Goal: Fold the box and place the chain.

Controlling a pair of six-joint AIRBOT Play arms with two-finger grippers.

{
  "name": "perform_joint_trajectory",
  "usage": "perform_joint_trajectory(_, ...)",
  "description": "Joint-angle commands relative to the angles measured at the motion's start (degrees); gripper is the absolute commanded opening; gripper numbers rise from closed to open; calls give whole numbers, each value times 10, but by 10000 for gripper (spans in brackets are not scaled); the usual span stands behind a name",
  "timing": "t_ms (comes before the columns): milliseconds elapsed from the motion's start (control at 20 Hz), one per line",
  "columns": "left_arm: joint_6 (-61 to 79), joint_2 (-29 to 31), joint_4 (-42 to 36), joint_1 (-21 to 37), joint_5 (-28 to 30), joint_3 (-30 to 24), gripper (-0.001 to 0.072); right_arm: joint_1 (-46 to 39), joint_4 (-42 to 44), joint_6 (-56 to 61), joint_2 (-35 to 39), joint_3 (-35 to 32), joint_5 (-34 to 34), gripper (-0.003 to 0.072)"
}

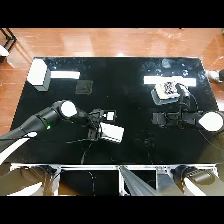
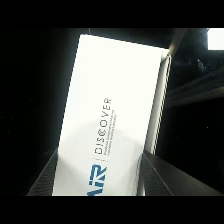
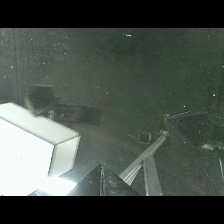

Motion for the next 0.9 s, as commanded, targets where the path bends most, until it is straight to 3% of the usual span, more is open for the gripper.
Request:
perform_joint_trajectory(0, -62, 0, 38, 1, -4, 5, 491, 0, 0, 0, 0, 0, 0, 22)
perform_joint_trajectory(150, -143, 3, 90, 1, -26, 22, 408, 0, 0, 0, 0, 0, -2, 22)
perform_joint_trajectory(450, -249, 56, 176, 40, -73, 38, 410, 0, 0, 0, 0, 0, -2, 21)
perform_joint_trajectory(600, -279, 90, 206, 124, -127, 37, 413, 0, 0, 0, 0, 0, -3, 21)
perform_joint_trajectory(850, -280, 116, 210, 354, -174, 37, 415, 0, -1, -1, 0, 0, -10, 22)
